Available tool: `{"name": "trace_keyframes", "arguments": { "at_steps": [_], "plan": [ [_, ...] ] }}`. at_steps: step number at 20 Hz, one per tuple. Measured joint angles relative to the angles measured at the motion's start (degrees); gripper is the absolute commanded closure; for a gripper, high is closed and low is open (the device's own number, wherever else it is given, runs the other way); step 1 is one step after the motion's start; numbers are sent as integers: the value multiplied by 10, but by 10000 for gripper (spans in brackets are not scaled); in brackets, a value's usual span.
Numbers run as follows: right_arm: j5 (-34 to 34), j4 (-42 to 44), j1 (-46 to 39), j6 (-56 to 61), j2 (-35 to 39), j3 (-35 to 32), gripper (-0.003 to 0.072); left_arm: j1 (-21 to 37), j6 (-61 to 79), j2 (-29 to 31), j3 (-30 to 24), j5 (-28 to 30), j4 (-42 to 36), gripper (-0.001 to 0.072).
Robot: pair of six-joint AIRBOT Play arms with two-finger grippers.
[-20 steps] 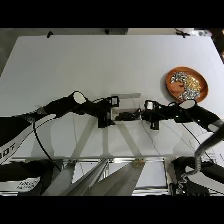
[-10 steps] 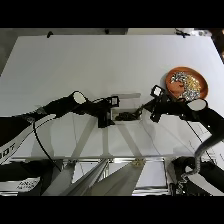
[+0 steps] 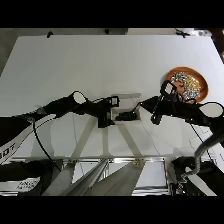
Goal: Fold the box and place the chain.
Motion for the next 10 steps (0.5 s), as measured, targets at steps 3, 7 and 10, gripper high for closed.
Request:
{"name": "trace_keyframes", "arguments": {
  "at_steps": [3,7,10],
  "plan": [
    [-17,11,47,23,0,0,675,0,0,0,0,0,0,538],
    [-72,15,87,65,-31,0,555,0,0,0,0,0,0,538],
    [-88,14,98,91,-59,0,352,0,0,0,0,0,0,538]
  ]
}}
